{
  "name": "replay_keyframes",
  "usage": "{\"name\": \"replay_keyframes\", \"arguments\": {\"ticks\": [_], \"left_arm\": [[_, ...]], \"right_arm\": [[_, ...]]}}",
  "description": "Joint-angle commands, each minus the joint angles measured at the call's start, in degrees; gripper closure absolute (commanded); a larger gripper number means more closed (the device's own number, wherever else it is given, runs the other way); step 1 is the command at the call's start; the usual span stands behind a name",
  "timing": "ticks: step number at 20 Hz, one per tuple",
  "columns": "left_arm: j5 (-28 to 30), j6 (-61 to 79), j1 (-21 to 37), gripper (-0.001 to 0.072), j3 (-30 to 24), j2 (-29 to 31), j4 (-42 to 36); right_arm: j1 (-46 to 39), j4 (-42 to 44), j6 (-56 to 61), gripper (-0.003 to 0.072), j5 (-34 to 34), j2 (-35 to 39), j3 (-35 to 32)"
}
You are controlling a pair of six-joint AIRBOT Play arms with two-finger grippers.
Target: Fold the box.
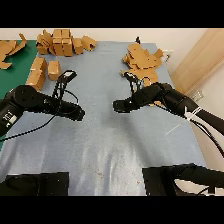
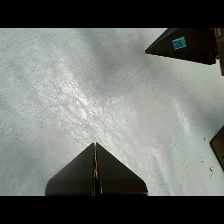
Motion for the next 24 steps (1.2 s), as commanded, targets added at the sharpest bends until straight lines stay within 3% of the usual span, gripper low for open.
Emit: {"name": "replay_keyframes", "arguments": {"ticks": [1, 3, 7, 10, 14, 17, 20, 24], "left_arm": [[0.02, 0.02, 0.07, 0.0698, -0.02, 0.00, 0.02], [0.00, 0.02, 0.07, 0.0698, -0.02, 0.00, 0.02], [0.00, 0.00, 0.07, 0.0698, -0.02, 0.00, 0.02], [0.02, 0.02, 0.07, 0.0698, -0.02, 0.00, 0.02], [0.20, 0.02, 0.07, 0.0698, -0.02, 0.00, 0.00], [7.13, 0.00, 0.07, 0.0698, -0.02, 0.00, -3.02], [9.57, 0.00, 0.04, 0.0698, -0.02, 0.00, -6.95], [9.57, 0.00, 0.07, 0.0698, -0.02, 0.00, -7.78]], "right_arm": [[0.04, -0.11, 0.04, 0.0681, -0.48, -0.02, 0.02], [0.04, -0.17, 2.25, 0.0680, -0.55, -0.02, 0.02], [-4.59, -0.76, 8.68, 0.0555, -2.21, -0.02, 0.74], [-17.27, -4.39, 8.48, 0.0227, -8.57, -0.48, 4.37], [-38.95, -8.98, -1.66, 0.0211, -11.80, -4.52, 13.29], [-50.29, -8.70, -9.55, 0.0211, -11.50, -11.58, 22.12], [-54.58, -6.80, -14.64, 0.0211, -11.98, -21.16, 31.17], [-53.99, -6.75, -17.29, 0.0211, -11.65, -31.54, 39.15]]}}
